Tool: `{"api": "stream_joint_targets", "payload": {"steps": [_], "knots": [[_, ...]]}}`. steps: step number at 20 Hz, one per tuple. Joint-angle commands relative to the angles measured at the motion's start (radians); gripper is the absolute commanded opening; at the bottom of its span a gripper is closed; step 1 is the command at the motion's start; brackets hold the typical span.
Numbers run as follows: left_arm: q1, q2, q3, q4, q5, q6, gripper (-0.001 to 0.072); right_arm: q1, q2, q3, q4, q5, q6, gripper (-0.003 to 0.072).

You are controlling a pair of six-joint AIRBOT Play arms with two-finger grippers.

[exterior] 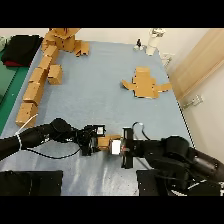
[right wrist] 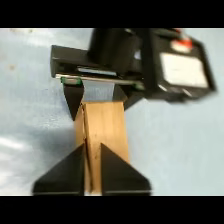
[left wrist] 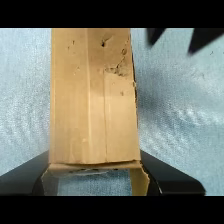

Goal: Fold the box.

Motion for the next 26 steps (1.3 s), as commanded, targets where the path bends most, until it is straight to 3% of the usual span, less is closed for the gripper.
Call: {"api": "stream_joint_targets", "payload": {"steps": [1,3,5,7,10,13,15,26], "knots": [[0.000,0.000,0.001,0.000,0.000,0.000,0.0470,-0.029,0.114,0.034,-0.125,-0.296,0.758,0.0002],[0.000,0.000,0.001,0.000,0.000,0.000,0.0471,-0.053,0.165,0.015,-0.125,-0.381,0.967,0.0001],[0.000,0.000,0.001,0.000,0.000,0.000,0.0470,-0.078,0.187,-0.034,-0.082,-0.376,1.127,0.0000],[0.000,0.000,0.001,0.000,0.000,0.000,0.0471,-0.105,0.182,-0.109,0.064,-0.321,1.168,0.0000],[0.000,0.000,0.001,0.000,0.000,0.000,0.0470,-0.127,0.170,-0.237,0.327,0.012,1.125,-0.0001],[0.000,0.000,0.001,0.000,0.000,0.000,0.0470,-0.128,0.153,-0.263,0.349,0.257,1.123,-0.0001],[0.000,0.000,0.001,0.000,0.000,0.000,0.0471,-0.128,0.143,-0.263,0.337,0.343,1.126,-0.0001],[0.000,0.000,0.001,0.000,0.000,0.000,0.0471,-0.134,0.008,-0.264,0.337,0.349,1.115,-0.0001]]}}
